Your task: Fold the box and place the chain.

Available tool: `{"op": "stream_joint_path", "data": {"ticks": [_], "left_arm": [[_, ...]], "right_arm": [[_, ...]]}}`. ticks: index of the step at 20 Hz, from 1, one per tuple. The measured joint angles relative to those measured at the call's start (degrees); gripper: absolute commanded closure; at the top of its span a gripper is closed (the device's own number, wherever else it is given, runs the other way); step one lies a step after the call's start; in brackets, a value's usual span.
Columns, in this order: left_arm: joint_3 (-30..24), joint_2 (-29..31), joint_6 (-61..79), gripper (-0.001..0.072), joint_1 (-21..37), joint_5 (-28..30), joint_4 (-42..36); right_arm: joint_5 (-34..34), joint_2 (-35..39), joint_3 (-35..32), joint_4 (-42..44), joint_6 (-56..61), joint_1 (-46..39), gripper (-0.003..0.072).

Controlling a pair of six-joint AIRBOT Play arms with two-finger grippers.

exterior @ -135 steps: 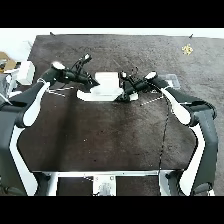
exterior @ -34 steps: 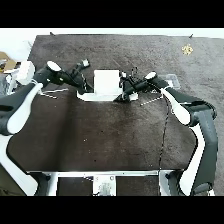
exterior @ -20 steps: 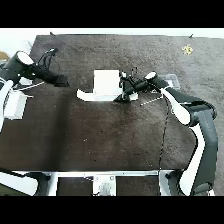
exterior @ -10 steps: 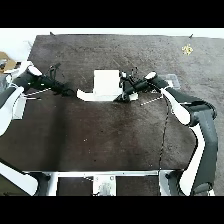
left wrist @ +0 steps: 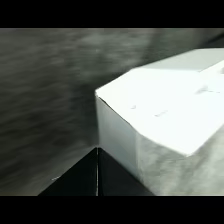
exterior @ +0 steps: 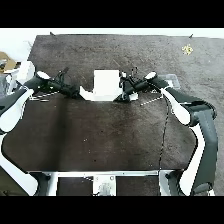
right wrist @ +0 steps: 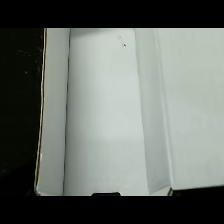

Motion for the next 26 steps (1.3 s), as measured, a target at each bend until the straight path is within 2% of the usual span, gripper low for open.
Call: {"op": "stream_joint_path", "data": {"ticks": [2,3,4,8,13,18,19,26], "left_arm": [[0.0,-0.1,1.5,0.0694,-0.9,-0.2,-2.9],[0.0,-0.1,2.6,0.0510,-1.1,-0.5,-4.5],[0.0,-0.2,3.8,0.0273,-1.3,-0.9,-6.4],[0.0,-0.2,6.9,0.0267,-1.7,-2.4,-11.1],[0.8,-0.1,7.8,0.0266,-2.4,-3.3,-12.0],[5.1,-0.1,2.8,0.0268,-4.7,-3.3,-4.8],[6.2,-0.1,1.2,0.0315,-5.3,-3.2,-3.1],[12.7,-0.1,-12.6,0.0316,-10.7,-1.2,10.7]], "right_arm": [[0.0,0.0,0.0,0.0,0.0,0.0,0.0189],[0.0,0.0,0.0,0.0,0.0,0.0,0.0190],[0.0,0.0,0.0,0.0,0.0,0.0,0.0190],[0.0,0.0,0.0,0.0,0.0,0.0,0.0190],[0.0,0.0,0.0,0.0,0.0,0.0,0.0190],[0.0,0.0,0.0,0.0,0.0,0.0,0.0190],[0.0,0.0,0.0,0.0,0.0,0.0,0.0189],[0.0,0.0,0.0,0.0,0.0,0.0,0.0190]]}}
